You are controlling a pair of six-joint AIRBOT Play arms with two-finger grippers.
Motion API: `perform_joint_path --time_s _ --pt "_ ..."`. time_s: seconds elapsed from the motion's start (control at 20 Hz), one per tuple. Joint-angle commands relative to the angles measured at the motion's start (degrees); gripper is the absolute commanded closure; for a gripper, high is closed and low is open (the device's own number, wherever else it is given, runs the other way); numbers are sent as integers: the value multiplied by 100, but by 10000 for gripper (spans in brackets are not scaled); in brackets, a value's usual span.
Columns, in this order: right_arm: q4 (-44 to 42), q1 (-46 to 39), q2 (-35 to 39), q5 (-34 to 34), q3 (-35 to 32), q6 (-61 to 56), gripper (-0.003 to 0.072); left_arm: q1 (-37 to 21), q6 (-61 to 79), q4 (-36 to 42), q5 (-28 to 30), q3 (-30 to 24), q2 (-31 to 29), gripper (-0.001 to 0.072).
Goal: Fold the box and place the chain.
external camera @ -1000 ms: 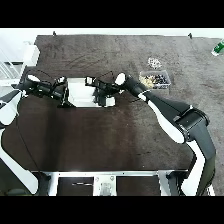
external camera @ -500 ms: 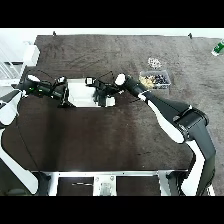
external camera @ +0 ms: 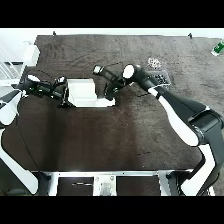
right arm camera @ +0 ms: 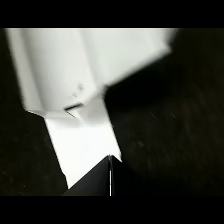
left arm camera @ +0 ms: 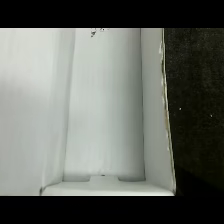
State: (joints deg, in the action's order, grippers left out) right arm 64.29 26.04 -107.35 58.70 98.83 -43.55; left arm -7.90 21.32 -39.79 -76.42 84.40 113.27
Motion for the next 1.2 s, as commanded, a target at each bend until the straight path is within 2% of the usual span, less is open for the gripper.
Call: perform_joint_path --time_s 0.0,0.15,0.3,0.4,0.55,0.75,0.85,1.15 --pt "131 -531 149 306 -20 -1930 674 0 11 -7 -2 7 0 182" --pt "17 -973 138 332 -339 -2774 674 0 11 -4 -2 4 0 182" --pt "-686 -1193 129 330 -809 -2863 674 0 11 -7 -2 4 0 182" --pt "-846 -1209 50 260 -960 -2868 674 0 11 -4 -2 4 0 182" --pt "-1515 -1158 -256 236 -994 -2839 674 0 11 -4 -2 4 0 182" --pt "-1910 -962 -691 227 -1001 -2745 674 0 11 -4 -2 4 0 183" --pt "-2568 -798 -730 240 -999 -2065 676 0 11 -4 -2 4 0 182" --pt "-2935 -404 -616 221 -861 -2048 676 0 11 -4 -4 4 0 182"
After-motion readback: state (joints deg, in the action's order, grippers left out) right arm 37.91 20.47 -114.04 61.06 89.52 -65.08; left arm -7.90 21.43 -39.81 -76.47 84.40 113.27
